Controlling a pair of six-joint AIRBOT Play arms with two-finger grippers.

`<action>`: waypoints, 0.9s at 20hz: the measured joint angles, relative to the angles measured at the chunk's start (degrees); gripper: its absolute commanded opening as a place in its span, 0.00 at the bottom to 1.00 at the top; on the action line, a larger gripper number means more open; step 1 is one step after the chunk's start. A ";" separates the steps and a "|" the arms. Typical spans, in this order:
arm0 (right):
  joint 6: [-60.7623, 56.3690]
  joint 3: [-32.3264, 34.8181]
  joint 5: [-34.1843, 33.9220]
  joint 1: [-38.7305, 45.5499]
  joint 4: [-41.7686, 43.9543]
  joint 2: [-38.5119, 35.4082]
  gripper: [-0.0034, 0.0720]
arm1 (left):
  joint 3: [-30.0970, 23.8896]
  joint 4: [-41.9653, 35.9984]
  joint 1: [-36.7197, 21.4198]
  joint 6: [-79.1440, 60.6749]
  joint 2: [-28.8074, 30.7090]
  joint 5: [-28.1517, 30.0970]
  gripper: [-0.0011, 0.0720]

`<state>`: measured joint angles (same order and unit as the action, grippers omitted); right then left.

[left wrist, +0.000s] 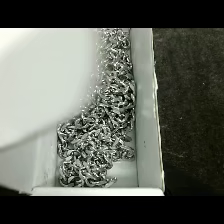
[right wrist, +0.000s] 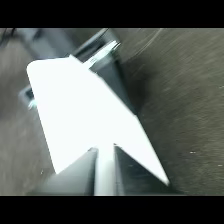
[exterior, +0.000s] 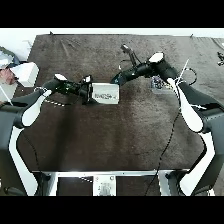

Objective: Fold the box and place the chain.

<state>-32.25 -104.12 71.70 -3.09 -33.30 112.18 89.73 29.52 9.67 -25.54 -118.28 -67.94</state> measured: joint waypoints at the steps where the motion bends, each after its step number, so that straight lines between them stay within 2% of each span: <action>1: 0.96 0.00 0.44 -0.52 -0.50 -0.04 0.33 | 0.00 0.00 0.00 0.00 0.00 -0.02 0.51; 7: 4.94 0.00 1.33 -3.72 -4.79 -0.04 0.34 | 0.00 -0.02 0.00 0.00 0.00 -0.02 0.51; 9: 5.88 0.00 1.33 -4.37 -6.29 -0.04 0.52 | 0.00 0.00 0.00 0.00 0.00 -0.02 0.51; 16: 8.13 0.00 1.14 -5.11 -8.59 -0.04 0.52 | 0.00 -0.02 0.00 0.00 0.00 0.00 0.51; 18: 8.83 0.00 0.70 -5.14 -8.83 -0.04 0.69 | 0.00 -0.02 0.00 0.00 0.00 0.00 0.51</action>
<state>-23.42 -104.12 72.40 -8.23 -42.13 112.14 89.73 29.50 9.67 -25.54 -118.28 -67.94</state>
